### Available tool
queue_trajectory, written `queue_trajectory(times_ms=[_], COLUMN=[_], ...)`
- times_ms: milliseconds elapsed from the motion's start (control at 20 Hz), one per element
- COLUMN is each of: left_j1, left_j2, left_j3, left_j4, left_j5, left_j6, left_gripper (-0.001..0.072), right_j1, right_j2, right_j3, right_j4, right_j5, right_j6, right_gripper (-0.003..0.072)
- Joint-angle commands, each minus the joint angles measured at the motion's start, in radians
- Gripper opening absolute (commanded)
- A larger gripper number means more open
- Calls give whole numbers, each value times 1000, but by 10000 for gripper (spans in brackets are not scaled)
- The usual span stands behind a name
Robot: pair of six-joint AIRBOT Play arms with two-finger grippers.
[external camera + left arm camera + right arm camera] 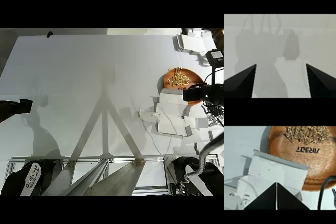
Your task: Fold the box and place the chain.
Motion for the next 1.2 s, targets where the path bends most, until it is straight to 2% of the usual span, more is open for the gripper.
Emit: queue_trajectory(times_ms=[0,100,150,200,250,450,500,650,750,1000,1150], left_j1=[0,0,0,0,0,0,0,0,0,0,0], left_j2=[1,1,1,1,1,1,1,1,1,1,1], left_j3=[0,0,0,0,-1,0,0,0,-1,-1,0], left_j4=[0,0,0,0,0,0,0,0,0,0,0], left_j5=[0,0,0,0,0,0,0,0,0,0,0], left_j6=[0,0,0,0,0,0,0,0,0,0,0], left_gripper=[697,697,697,697,697,697,697,697,697,697,697], right_j1=[-1,-1,-1,-1,-1,-7,-35,-198,-343,-658,-717], right_j2=[1,1,1,1,1,1,1,0,-18,-172,-261], right_j3=[0,0,0,0,0,0,0,0,0,0,3], right_j4=[0,-11,-33,-72,-136,-372,-381,-362,-308,44,55], right_j5=[0,11,24,45,69,214,237,270,307,349,378], right_j6=[0,-3,-2,10,61,120,119,89,69,-87,-145], right_gripper=[7,13,93,294,344,362,402,405,418,420,420])
